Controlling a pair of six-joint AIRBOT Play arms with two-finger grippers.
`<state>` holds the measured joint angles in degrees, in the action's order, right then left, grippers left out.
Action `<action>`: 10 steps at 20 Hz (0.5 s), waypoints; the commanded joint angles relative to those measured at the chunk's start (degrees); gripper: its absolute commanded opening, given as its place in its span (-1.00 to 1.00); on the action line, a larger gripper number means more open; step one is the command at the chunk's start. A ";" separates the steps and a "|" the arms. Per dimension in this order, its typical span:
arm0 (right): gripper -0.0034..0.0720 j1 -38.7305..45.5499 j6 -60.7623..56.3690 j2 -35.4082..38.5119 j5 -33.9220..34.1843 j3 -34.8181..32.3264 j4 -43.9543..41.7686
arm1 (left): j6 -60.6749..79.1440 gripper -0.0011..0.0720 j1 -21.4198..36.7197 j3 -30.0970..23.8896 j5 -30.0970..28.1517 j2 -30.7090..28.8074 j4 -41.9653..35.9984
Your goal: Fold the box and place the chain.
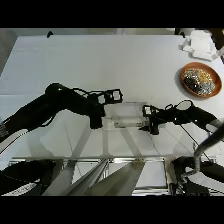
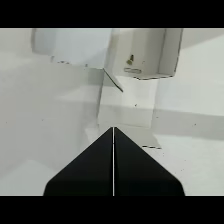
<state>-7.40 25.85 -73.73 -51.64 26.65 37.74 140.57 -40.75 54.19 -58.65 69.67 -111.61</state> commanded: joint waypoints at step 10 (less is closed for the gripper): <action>0.25 -0.04 -0.04 0.00 -0.02 0.02 -0.04 | 20.68 -0.43 -0.37 -13.22 8.31 1.53 -9.03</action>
<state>-7.40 25.82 -73.73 -51.64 26.65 37.69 151.79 -40.69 46.02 -53.87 71.77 -116.31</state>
